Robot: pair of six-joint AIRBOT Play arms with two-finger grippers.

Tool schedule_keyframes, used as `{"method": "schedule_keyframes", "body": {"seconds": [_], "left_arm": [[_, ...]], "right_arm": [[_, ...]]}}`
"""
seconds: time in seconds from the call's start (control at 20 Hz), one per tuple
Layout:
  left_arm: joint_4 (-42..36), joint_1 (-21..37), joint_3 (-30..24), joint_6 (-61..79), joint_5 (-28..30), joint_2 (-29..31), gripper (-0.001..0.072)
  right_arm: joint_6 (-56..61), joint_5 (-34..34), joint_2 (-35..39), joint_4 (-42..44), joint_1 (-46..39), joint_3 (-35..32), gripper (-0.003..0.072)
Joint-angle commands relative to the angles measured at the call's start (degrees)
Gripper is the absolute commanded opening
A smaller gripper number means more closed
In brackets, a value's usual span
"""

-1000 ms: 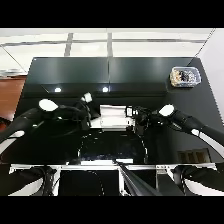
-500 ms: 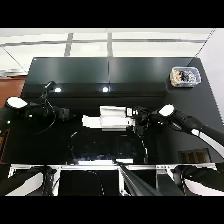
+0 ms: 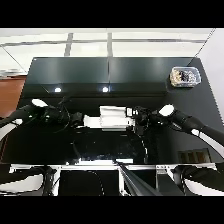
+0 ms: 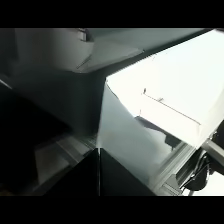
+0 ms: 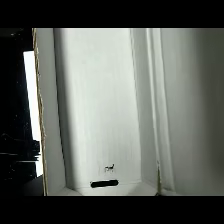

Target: Fold the box and place the chain.

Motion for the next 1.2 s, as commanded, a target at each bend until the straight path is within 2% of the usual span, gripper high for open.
{"method": "schedule_keyframes", "body": {"seconds": [0.0, 0.25, 0.3, 0.35, 0.4, 0.45, 0.75, 0.85, 0.9, 0.95, 1.05, 1.15], "left_arm": [[-0.5, -3.2, 1.8, 0.1, 0.6, -1.3, 0.0027], [-2.1, -3.2, 5.0, 3.3, -1.7, -1.3, 0.0034], [-2.1, -3.3, 5.6, 3.3, -1.9, -1.3, 0.0163], [-2.1, -3.3, 6.1, 3.3, -2.4, -1.3, 0.0416], [-2.1, -3.3, 6.6, 3.3, -2.8, -1.3, 0.0620], [-2.1, -3.3, 7.1, 3.2, -3.4, -1.3, 0.0652], [-5.1, -5.1, 8.1, 3.3, -5.7, -1.3, 0.0636], [-5.8, -7.3, 8.7, 4.6, -5.9, -1.3, 0.0587], [-6.7, -8.3, 9.1, 5.2, -5.7, -1.3, 0.0507], [-6.8, -9.2, 9.9, 5.1, -5.6, -1.3, 0.0482], [-4.6, -10.5, 11.5, 3.1, -5.1, -1.3, 0.0442], [1.0, -11.4, 13.6, -2.0, -5.0, -1.3, 0.0442]], "right_arm": [[0.0, 0.0, 0.0, 0.0, 0.0, 0.0, 0.0311], [0.0, 0.0, 0.0, 0.0, 0.0, 0.0, 0.0311], [0.0, 0.0, 0.0, 0.0, 0.0, 0.0, 0.0311], [0.0, 0.0, 0.0, 0.0, 0.0, 0.0, 0.0310], [0.0, 0.0, 0.0, 0.0, 0.0, 0.0, 0.0310], [0.0, 0.0, 0.0, 0.0, 0.0, 0.0, 0.0310], [0.0, 0.0, 0.0, 0.0, 0.0, 0.0, 0.0310], [0.0, 0.0, 0.0, 0.0, 0.0, 0.0, 0.0310], [0.0, 0.0, 0.0, 0.0, 0.0, 0.0, 0.0311], [0.0, 0.0, 0.0, 0.0, 0.0, 0.0, 0.0311], [0.0, 0.0, 0.0, 0.0, 0.0, 0.0, 0.0311], [0.0, 0.0, 0.0, 0.0, 0.0, 0.0, 0.0310]]}}
